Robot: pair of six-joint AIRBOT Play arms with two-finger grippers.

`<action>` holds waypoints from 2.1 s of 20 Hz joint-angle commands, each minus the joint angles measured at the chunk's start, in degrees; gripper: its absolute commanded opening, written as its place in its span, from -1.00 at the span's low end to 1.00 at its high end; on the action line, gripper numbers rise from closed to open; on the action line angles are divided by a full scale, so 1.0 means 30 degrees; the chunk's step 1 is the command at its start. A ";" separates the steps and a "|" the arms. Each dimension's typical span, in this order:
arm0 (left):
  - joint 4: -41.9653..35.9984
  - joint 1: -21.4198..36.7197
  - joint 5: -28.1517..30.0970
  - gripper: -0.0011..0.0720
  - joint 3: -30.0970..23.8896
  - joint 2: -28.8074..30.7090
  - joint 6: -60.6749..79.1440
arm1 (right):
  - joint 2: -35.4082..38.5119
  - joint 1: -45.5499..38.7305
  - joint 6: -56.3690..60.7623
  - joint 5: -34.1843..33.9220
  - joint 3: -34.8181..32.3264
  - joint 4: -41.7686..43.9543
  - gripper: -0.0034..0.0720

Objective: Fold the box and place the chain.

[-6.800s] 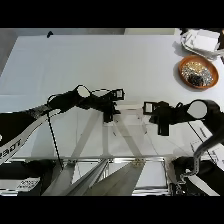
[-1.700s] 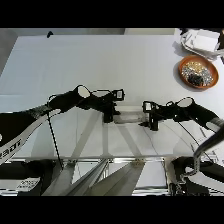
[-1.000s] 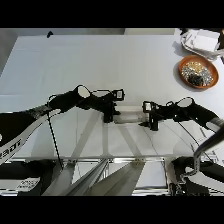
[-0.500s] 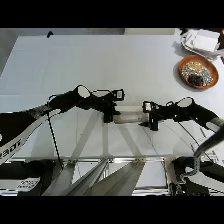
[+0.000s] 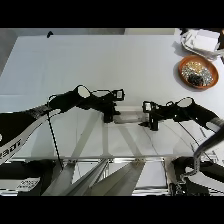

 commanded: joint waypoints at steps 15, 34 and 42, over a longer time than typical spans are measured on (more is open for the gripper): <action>0.6696 0.2812 -0.6688 -0.78 0.0036 0.5042 -0.5945 | 0.0000 0.0007 0.0007 0.0015 0.0007 -0.0007 -0.06; -0.1617 -0.2120 0.8531 -0.97 0.0000 0.2710 -1.2087 | 0.0007 0.0007 0.0007 0.0015 0.0007 -0.0015 -0.06; -0.1574 -0.2157 0.7519 -0.97 0.0000 -0.0022 -1.4739 | 0.0007 0.0007 0.0007 0.0015 0.0007 -0.0007 -0.06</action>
